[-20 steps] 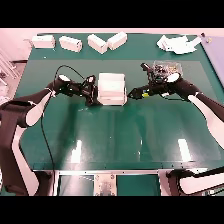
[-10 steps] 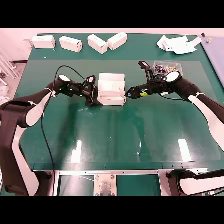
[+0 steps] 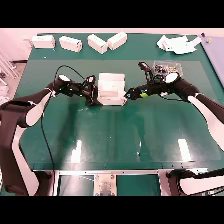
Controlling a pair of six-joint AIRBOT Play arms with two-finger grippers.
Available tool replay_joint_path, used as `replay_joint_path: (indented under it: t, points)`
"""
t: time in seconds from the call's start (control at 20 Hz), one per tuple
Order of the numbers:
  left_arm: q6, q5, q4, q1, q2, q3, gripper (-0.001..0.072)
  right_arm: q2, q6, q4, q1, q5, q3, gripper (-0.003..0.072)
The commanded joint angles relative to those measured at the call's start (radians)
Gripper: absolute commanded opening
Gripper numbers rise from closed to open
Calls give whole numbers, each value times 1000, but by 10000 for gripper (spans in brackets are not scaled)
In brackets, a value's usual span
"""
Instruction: Fold the box and place the chain.
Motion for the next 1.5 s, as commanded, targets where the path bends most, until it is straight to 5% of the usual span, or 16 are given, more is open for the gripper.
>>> replay_joint_path:
  t: [0.0,1.45]
  points:
    - [0,0,0,0,-1,1,471,-11,0,6,3,-13,-1,411]
    - [0,-3,-7,0,-1,1,470,-47,98,49,77,-100,3,449]
